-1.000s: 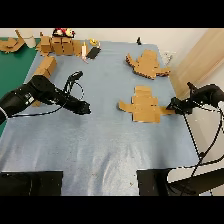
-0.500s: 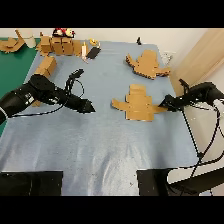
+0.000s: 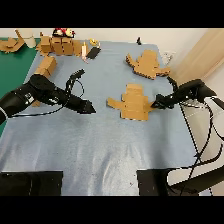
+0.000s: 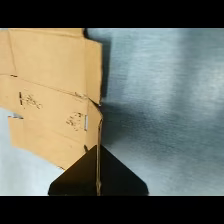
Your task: Fold the box.
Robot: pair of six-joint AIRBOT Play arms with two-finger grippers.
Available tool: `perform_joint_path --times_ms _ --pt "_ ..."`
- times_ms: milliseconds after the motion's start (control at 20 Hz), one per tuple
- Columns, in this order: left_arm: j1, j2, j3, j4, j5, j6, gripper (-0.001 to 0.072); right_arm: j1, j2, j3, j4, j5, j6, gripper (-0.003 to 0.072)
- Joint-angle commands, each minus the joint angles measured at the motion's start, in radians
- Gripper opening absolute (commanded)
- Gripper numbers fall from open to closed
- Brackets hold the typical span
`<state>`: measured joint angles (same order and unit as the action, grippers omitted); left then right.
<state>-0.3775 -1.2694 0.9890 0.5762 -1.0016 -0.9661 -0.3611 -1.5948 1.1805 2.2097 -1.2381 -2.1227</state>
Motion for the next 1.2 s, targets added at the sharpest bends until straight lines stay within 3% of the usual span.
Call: perform_joint_path --times_ms 0,50,100,150,400,650,900,1150 --pt "0.016 0.000 0.001 -0.002 -0.011 0.000 0.0013 0.011 0.023 0.000 0.071 -0.041 -0.034 0.0001" --pt "0.037 0.000 0.001 -0.005 -0.025 0.000 0.0103 0.021 0.035 -0.003 0.120 -0.061 -0.051 0.0000" --pt "0.068 0.000 0.000 -0.016 -0.044 -0.003 0.0375 0.041 0.053 -0.019 0.163 -0.067 -0.063 -0.0001" --pt "0.102 0.000 0.001 -0.036 -0.060 -0.005 0.0404 0.069 0.079 -0.050 0.192 -0.056 -0.073 -0.0001" --pt "0.244 -0.014 -0.002 -0.053 -0.126 0.071 0.0407 0.291 0.338 -0.431 0.243 0.203 -0.045 -0.0002" --pt "0.331 -0.139 -0.002 -0.064 -0.232 0.147 0.0407 0.531 0.584 -0.764 0.279 0.430 0.048 -0.0002" --pt "0.335 -0.259 -0.002 -0.065 -0.233 0.190 0.0407 0.764 0.767 -0.826 0.277 0.596 0.059 -0.0002" --pt "0.323 -0.359 -0.009 -0.128 -0.292 0.223 0.0407 0.811 0.752 -0.826 0.274 0.627 0.065 -0.0002"
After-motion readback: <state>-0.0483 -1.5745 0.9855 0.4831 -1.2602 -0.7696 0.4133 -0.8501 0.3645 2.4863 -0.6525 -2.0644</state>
